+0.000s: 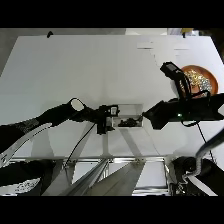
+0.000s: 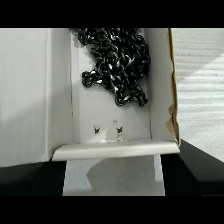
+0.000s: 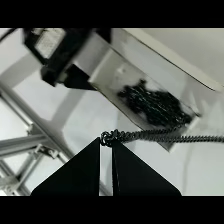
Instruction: Fold the box and place the chain.
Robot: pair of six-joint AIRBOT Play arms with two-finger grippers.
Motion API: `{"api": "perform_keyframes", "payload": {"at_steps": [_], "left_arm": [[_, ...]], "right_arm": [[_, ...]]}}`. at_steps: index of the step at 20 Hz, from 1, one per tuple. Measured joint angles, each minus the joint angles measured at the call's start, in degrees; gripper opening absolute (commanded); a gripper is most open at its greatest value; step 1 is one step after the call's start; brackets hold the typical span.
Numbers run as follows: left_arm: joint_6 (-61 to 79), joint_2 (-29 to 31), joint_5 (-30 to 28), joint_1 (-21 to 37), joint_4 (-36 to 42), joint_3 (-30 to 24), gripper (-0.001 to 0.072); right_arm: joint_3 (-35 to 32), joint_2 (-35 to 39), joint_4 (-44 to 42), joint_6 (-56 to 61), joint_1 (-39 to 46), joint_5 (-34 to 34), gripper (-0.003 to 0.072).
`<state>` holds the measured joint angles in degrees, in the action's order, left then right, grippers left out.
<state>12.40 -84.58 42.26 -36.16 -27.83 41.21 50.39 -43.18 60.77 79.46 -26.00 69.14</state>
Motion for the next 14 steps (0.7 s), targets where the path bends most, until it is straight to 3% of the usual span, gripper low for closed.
{"api": "perform_keyframes", "payload": {"at_steps": [8, 9, 11, 14], "left_arm": [[0.00, 0.00, 0.00, 0.00, 0.00, 0.00, 0.0209], [0.00, 0.00, -0.02, 0.00, 0.00, 0.00, 0.0209], [0.00, 0.00, 0.00, 0.00, 0.00, 0.00, 0.0209], [0.00, 0.00, 0.00, 0.00, 0.00, 0.00, 0.0209]], "right_arm": [[-2.47, -3.93, 1.11, -0.02, -4.72, -7.93, 0.0021], [-2.95, -5.40, 1.42, -0.02, -4.81, -8.55, 0.0062], [-3.52, -8.52, 1.66, -0.13, -4.94, -9.44, 0.0227], [-3.76, -12.87, 2.03, -1.55, -5.03, -9.94, 0.0255]]}}
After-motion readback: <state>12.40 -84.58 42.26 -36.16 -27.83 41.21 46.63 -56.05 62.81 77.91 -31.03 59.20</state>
